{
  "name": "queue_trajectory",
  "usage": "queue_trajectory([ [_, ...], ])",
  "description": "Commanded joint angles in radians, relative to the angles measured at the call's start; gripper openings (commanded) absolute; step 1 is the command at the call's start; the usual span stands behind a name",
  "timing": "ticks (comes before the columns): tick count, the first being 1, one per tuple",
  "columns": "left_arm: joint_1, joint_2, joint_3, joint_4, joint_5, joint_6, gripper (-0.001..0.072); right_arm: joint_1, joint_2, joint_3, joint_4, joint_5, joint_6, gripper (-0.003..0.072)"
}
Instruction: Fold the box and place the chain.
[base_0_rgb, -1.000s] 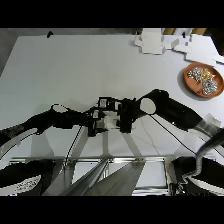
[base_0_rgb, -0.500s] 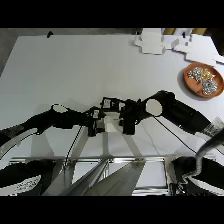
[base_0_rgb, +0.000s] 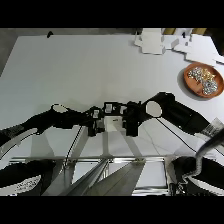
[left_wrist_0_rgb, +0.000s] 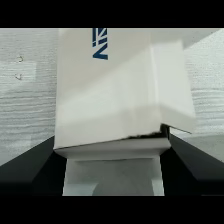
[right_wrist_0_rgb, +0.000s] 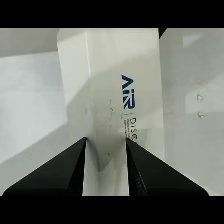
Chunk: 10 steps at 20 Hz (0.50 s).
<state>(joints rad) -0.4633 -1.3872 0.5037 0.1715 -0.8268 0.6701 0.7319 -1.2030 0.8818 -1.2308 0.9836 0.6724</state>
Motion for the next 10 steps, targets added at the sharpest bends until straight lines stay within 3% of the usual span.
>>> queue_trajectory([
  [1,0.0,0.0,0.001,0.001,0.0,0.001,0.0152,0.0,0.002,-0.001,-0.031,-0.02,-0.001,0.0244],
  [5,0.0,0.0,0.001,0.001,0.0,0.001,0.0152,0.001,0.004,-0.002,-0.049,-0.043,-0.001,0.0078],
  [10,0.0,0.0,0.001,0.001,0.0,0.0,0.0152,0.001,0.009,-0.001,-0.049,-0.042,0.0,0.0075],
])
